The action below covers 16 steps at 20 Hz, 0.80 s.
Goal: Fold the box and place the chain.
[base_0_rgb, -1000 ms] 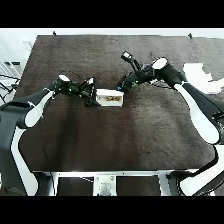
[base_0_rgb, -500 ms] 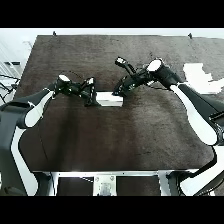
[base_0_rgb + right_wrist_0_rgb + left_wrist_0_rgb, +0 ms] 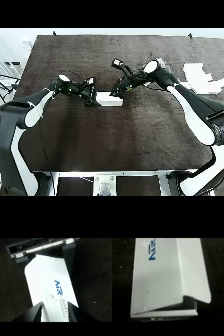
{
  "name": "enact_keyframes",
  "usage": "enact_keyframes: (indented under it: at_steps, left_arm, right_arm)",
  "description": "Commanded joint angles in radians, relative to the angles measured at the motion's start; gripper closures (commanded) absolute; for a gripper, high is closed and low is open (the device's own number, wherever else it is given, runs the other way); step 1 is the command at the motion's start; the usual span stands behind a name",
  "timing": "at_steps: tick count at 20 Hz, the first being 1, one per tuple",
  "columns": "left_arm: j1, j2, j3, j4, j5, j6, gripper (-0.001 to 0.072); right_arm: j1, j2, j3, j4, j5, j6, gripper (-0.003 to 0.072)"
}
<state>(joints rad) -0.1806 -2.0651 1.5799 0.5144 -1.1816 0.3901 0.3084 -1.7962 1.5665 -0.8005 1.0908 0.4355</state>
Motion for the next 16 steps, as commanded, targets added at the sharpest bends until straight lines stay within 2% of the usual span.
enact_keyframes:
  at_steps: [1, 8, 10, 13, 14, 15, 16]
  left_arm:
    - [0.001, 0.001, 0.0, 0.001, -0.004, 0.001, 0.0241]
    - [0.001, 0.001, 0.0, 0.001, -0.004, 0.001, 0.0241]
    - [0.001, 0.001, 0.0, 0.001, -0.004, 0.002, 0.0241]
    - [0.001, 0.001, 0.0, 0.001, -0.004, 0.002, 0.0241]
    - [0.001, 0.001, 0.0, 0.001, -0.004, 0.002, 0.024]
    - [0.001, 0.001, 0.0, 0.001, -0.004, 0.002, 0.0241]
    - [0.001, 0.001, 0.0, 0.001, -0.004, 0.002, 0.0241]
  right_arm:
    - [0.002, -0.014, 0.002, -0.005, -0.037, -0.003, 0.0295]
    - [0.007, -0.015, 0.044, -0.005, -0.042, -0.002, 0.0312]
    - [0.008, -0.017, 0.043, -0.005, -0.022, -0.003, 0.0407]
    - [0.008, -0.017, 0.03, -0.016, -0.019, -0.002, 0.0428]
    - [0.009, -0.017, 0.025, -0.024, -0.019, -0.002, 0.0444]
    - [0.009, -0.017, 0.018, -0.027, -0.019, -0.002, 0.0494]
    - [0.009, -0.017, 0.011, -0.027, -0.018, -0.002, 0.0496]
